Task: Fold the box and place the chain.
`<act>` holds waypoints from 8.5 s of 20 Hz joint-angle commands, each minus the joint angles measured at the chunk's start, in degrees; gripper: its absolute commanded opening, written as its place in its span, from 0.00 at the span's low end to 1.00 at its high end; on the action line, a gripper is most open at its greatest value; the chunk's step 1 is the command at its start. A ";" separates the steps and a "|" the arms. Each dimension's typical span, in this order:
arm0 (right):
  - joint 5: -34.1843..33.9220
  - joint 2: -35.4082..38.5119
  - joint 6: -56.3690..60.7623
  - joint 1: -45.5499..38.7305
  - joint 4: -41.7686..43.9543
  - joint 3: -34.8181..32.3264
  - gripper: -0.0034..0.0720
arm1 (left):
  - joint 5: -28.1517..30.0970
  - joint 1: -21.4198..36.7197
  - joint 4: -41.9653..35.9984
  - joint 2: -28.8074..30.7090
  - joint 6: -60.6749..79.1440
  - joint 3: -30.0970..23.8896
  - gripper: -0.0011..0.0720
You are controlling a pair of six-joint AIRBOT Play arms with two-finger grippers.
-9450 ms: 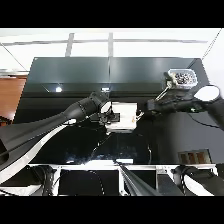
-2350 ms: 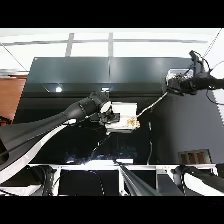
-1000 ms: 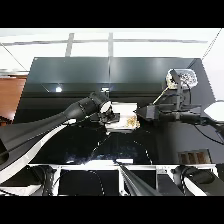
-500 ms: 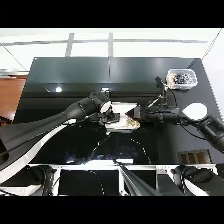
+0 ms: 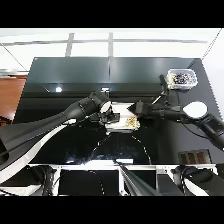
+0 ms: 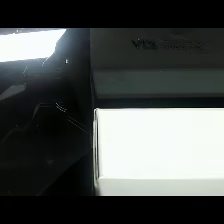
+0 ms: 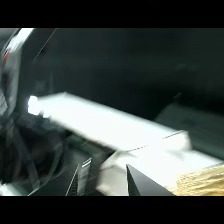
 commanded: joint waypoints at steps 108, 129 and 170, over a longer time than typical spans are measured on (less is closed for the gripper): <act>2.89 -2.78 -82.99 -7.93 -3.76 -12.37 0.98 | 0.04 0.00 -0.04 0.00 0.02 0.02 0.06; -8.68 -7.15 -88.21 -0.44 -2.51 -12.37 0.98 | 0.04 0.02 -0.02 0.00 0.02 0.02 0.06; 11.08 8.61 -32.72 -2.27 -12.44 -0.44 0.07 | -0.15 -0.02 -0.26 0.00 0.02 0.02 0.06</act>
